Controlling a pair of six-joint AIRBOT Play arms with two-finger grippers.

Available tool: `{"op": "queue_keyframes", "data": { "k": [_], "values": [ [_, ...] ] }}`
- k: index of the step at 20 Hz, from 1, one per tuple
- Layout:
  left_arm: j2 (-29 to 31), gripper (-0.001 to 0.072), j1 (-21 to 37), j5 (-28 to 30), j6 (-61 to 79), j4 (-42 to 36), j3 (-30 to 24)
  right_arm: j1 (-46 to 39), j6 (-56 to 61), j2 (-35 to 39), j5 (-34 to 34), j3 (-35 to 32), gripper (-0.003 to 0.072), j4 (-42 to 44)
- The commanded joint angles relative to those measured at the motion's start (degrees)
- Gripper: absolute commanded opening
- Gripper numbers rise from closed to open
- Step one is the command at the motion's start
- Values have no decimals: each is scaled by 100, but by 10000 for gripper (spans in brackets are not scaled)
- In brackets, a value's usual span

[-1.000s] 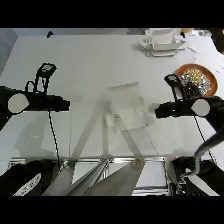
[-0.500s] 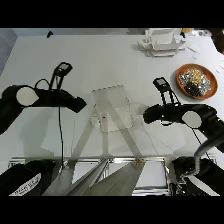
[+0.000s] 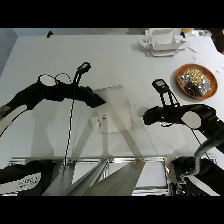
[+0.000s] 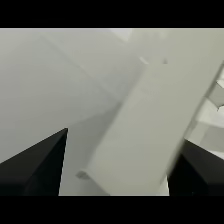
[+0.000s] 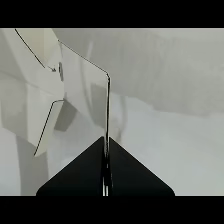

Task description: Fold the box and place the chain.

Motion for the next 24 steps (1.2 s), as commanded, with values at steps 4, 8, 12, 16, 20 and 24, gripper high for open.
{"op": "queue_keyframes", "data": {
  "k": [4,8,12,16,20,24],
  "values": [
    [-850,628,251,-1655,577,-79,584,7,0,4,90,-4,22,4],
    [-1196,489,179,-1952,813,2,584,7,0,4,90,-4,22,4],
    [-1220,208,107,-1558,1040,-20,586,7,0,4,90,-4,22,4],
    [-1213,4,114,-1467,2035,-20,586,7,0,4,107,-4,22,4],
    [-1207,4,109,-1464,2798,-17,586,7,2,7,105,-2,26,57],
    [-1054,4,103,-1432,3088,28,586,7,0,153,133,48,439,348]
  ]
}}
